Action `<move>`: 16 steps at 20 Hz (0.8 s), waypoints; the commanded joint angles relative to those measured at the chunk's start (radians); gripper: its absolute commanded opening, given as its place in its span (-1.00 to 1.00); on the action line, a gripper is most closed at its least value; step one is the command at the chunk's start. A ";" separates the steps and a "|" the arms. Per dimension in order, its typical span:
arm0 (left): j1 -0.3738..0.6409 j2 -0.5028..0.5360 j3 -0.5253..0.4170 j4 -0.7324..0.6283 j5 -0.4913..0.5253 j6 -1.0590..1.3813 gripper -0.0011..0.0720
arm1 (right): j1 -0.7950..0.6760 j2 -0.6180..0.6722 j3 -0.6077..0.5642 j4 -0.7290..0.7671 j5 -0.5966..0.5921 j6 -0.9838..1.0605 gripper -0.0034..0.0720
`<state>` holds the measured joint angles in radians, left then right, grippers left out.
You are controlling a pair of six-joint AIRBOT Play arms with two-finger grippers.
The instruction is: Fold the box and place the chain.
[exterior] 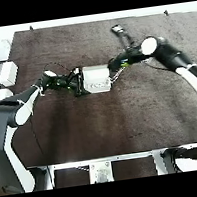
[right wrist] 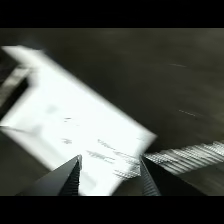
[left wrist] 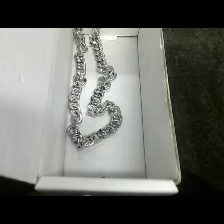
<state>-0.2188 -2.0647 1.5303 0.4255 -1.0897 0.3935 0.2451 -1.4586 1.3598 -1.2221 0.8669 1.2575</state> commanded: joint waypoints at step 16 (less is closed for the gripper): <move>0.000 0.000 0.001 0.000 0.000 0.000 0.63 | -0.247 -0.447 0.135 0.364 -0.294 -0.043 0.17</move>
<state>-0.2188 -2.0647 1.5303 0.4255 -1.0897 0.3935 -0.0048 -1.8580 1.4521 -0.8822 0.5911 1.2163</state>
